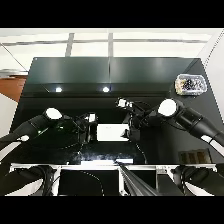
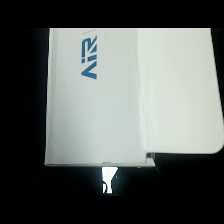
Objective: Fold the box and place the chain.
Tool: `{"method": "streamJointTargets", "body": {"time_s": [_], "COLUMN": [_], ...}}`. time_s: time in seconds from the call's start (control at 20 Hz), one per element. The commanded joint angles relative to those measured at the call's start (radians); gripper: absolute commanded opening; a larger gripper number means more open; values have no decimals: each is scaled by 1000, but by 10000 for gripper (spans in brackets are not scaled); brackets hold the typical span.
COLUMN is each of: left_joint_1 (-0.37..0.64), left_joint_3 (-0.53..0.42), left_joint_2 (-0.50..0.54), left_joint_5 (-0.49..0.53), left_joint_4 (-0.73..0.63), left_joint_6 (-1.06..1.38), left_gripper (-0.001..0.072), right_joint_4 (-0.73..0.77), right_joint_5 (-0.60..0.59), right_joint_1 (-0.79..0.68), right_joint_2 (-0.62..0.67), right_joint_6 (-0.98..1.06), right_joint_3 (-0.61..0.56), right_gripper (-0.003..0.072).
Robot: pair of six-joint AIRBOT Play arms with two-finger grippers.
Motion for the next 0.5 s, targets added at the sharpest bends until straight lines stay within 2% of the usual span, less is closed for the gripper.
{"method": "streamJointTargets", "body": {"time_s": [0.0,0.2,0.25,0.35,0.45], "left_joint_1": [-1,-1,-1,-1,-1], "left_joint_3": [0,0,0,0,0], "left_joint_2": [-1,-1,-1,-1,-1], "left_joint_5": [0,0,0,0,0], "left_joint_4": [0,1,0,0,0], "left_joint_6": [0,0,0,0,0], "left_gripper": [492,492,492,492,492], "right_joint_4": [-57,-93,-93,-86,-72], "right_joint_5": [-25,-85,-87,-84,-79], "right_joint_1": [37,53,56,58,58], "right_joint_2": [1,0,0,0,0], "right_joint_6": [-1,14,14,14,14], "right_joint_3": [2,2,2,2,2], "right_gripper": [699,697,637,375,349]}}
